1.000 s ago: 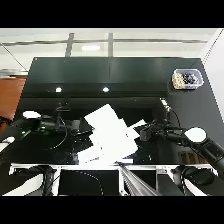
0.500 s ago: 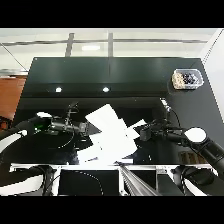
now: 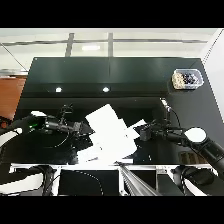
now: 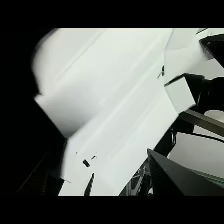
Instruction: Fold the box and place the chain.
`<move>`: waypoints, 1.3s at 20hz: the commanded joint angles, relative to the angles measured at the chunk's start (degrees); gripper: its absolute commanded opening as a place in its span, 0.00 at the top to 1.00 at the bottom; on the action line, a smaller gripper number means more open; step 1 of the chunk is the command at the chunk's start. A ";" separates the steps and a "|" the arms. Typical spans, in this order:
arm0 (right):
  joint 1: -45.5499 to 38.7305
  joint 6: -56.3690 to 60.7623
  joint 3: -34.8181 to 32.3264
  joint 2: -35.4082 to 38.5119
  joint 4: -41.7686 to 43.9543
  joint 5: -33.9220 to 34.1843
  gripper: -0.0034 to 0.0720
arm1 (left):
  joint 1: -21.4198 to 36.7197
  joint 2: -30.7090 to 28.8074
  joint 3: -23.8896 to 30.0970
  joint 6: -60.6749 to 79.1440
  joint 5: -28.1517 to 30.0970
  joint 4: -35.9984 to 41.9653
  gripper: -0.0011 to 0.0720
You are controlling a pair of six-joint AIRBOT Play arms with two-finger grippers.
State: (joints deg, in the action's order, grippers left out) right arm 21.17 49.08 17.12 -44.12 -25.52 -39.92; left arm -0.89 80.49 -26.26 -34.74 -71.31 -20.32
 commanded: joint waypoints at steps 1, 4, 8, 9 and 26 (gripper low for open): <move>0.02 0.22 -0.02 0.04 0.00 -0.09 0.90 | 0.46 0.04 -0.09 1.22 1.25 1.55 0.01; 0.02 0.22 -0.02 0.04 0.00 -0.09 0.90 | 0.07 0.13 -0.09 3.69 0.59 3.72 0.01; 0.02 0.22 -0.02 0.04 0.00 -0.02 0.90 | -5.64 0.39 -0.09 11.28 -2.38 4.79 0.02; 0.02 0.22 -0.02 0.04 0.00 -0.02 0.90 | -7.45 0.39 -0.09 11.98 -1.38 4.83 0.02; 0.02 0.22 -0.02 0.04 0.00 0.11 0.90 | -14.19 1.53 -2.27 19.58 -0.96 2.27 0.40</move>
